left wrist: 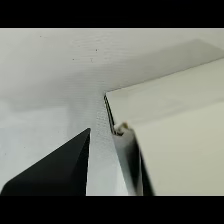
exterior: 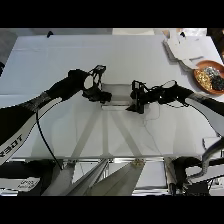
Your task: Fold the box and place the chain.
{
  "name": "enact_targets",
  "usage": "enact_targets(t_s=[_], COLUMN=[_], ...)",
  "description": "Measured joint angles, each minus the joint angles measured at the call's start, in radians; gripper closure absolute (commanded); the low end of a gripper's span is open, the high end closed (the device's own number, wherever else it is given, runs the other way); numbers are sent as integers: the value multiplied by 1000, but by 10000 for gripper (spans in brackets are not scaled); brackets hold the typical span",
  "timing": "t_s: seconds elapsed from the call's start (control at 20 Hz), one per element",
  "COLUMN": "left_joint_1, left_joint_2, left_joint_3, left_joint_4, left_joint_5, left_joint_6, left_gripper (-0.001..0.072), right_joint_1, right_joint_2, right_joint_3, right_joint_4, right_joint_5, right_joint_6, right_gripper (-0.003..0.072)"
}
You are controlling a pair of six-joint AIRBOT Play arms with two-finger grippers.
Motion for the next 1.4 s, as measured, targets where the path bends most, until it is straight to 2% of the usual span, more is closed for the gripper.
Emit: enact_targets(t_s=[0.3, 0.5, 1.1, 1.15, 1.2, 1.25, 1.4], left_joint_1=[-53, -67, -78, -80, -82, -83, -84], left_joint_2=[-61, -88, -114, -118, -121, -123, -126], left_joint_3=[90, 117, 126, 126, 126, 126, 127], left_joint_4=[100, 124, 136, 136, 135, 139, 136], left_joint_5=[-94, -144, -141, -142, -140, -139, -142], left_joint_6=[-185, -304, -437, -438, -439, -435, -435], left_gripper=[399, 400, 403, 502, 675, 699, 700], right_joint_1=[0, 0, 0, 0, 0, 0, 0], right_joint_2=[0, 0, 0, 0, 0, 0, 0], right_joint_3=[0, 0, 0, 0, 0, 0, 0], right_joint_4=[0, 0, 0, 0, 0, -2, 0], right_joint_5=[0, 0, 0, 0, 0, -1, -1], right_joint_6=[0, 0, 0, 0, 0, -2, -3], right_gripper=[165, 165, 165, 165, 165, 165, 165])
